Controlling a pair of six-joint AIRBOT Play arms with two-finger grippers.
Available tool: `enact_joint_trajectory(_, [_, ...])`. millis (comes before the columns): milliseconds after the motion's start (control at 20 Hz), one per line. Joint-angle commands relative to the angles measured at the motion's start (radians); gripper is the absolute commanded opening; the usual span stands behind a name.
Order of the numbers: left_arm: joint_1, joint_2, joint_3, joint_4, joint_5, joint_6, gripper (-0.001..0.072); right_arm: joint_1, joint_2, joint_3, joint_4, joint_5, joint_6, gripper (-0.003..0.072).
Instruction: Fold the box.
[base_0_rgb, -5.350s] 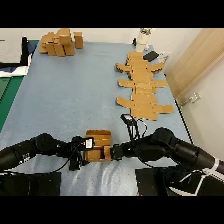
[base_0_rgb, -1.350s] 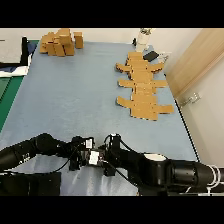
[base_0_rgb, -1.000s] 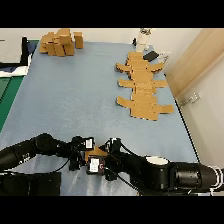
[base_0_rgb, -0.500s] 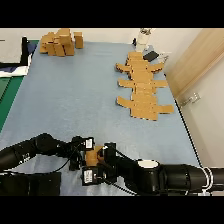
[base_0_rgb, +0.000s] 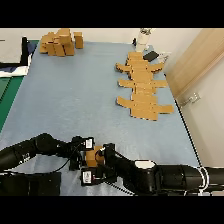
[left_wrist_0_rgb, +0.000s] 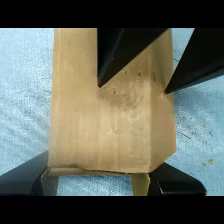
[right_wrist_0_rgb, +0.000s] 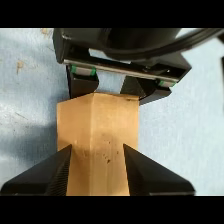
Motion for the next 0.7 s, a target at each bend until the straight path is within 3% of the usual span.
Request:
enact_joint_trajectory(0, [0.0, 0.0, 0.0, 0.0, 0.0, 0.0, 0.0587, 0.001, -0.008, 0.0, -0.004, -0.026, 0.0, 0.0425])
enact_joint_trajectory(50, [0.0, 0.0, 0.0, 0.0, 0.0, 0.0, 0.0587, 0.001, -0.006, 0.004, -0.004, -0.03, 0.0, 0.0366])
enact_joint_trajectory(200, [0.0, 0.0, 0.0, 0.0, 0.0, 0.0, 0.0587, 0.001, 0.001, 0.031, -0.003, -0.049, 0.0, 0.0319])
enact_joint_trajectory(250, [0.0, 0.0, 0.0, 0.0, 0.0, 0.0, 0.0587, 0.002, 0.003, 0.04, -0.003, -0.055, 0.0, 0.0264])
enact_joint_trajectory(450, [0.0, 0.0, 0.0, 0.0, 0.0, 0.0, 0.0587, 0.004, 0.024, 0.058, -0.002, -0.064, 0.0, 0.0264])
enact_joint_trajectory(500, [0.0, 0.0, 0.0, 0.0, 0.0, 0.0, 0.0587, 0.004, 0.029, 0.059, 0.0, -0.064, 0.0, 0.0218])
enact_joint_trajectory(600, [0.0, 0.0, 0.0, 0.0, 0.0, 0.0, 0.0587, 0.003, 0.028, 0.058, -0.002, -0.069, 0.0, 0.0213])
enact_joint_trajectory(650, [0.0, 0.0, 0.0, 0.0, 0.0, 0.0, 0.0587, 0.003, 0.024, 0.058, -0.012, -0.075, 0.0, 0.0161])
